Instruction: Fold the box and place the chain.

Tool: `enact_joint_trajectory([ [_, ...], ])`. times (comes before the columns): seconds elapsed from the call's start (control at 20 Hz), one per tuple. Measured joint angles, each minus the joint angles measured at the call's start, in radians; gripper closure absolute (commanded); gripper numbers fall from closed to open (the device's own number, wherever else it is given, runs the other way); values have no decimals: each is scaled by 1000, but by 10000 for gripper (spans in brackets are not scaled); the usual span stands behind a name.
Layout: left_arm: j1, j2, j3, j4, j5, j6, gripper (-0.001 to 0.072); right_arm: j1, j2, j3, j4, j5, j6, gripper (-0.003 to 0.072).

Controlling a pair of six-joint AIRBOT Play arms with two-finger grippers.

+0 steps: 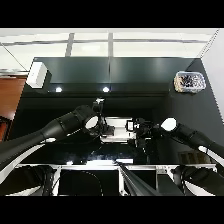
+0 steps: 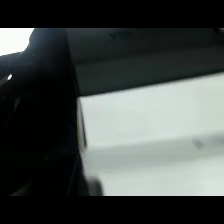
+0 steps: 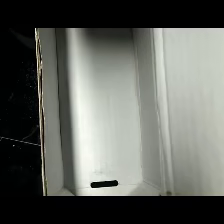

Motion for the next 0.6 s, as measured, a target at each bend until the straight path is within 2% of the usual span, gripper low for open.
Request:
enact_joint_trajectory([
  [0.3,-6,-41,14,22,10,-96,437,0,0,0,0,0,0,559],
  [0.35,-6,-43,14,24,10,-106,488,0,0,0,0,0,0,559],
  [0.4,-6,-44,15,24,12,-114,582,0,0,0,0,0,0,560],
  [0.45,-6,-45,15,29,9,-118,603,0,0,0,0,0,0,559],
  [0.5,-6,-47,15,29,8,-126,669,0,0,0,0,0,0,559],
  [0.6,-7,-48,15,28,8,-134,686,0,0,0,0,0,0,559],
])
